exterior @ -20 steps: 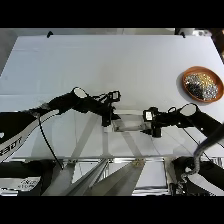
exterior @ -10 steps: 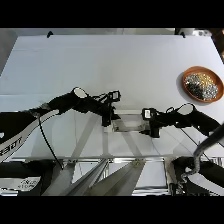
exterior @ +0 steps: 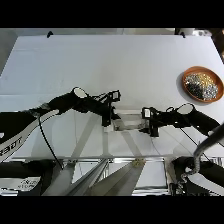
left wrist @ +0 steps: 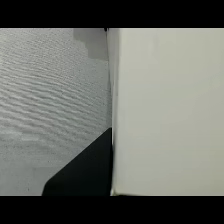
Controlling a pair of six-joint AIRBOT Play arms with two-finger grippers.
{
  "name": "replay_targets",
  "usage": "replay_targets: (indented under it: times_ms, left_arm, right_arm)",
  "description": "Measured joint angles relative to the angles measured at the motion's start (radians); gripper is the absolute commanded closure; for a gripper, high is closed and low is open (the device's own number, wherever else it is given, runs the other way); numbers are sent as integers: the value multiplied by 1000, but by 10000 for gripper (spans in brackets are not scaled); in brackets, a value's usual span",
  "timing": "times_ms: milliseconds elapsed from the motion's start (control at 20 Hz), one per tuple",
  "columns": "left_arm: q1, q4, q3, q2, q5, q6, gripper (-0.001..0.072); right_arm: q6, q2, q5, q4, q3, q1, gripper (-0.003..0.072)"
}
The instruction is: Fold the box and place the chain.
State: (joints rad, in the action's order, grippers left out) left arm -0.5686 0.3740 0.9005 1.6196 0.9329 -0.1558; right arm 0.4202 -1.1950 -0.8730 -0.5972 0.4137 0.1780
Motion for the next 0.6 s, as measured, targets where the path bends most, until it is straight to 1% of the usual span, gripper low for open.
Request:
replay_targets:
  times_ms: [250,600]
  left_arm:
    - [0,-1,0,0,0,-1,699]
    - [0,-2,0,0,-2,-1,699]
  right_arm:
    - [7,0,16,-21,0,0,142]
    - [9,0,33,-32,0,0,145]
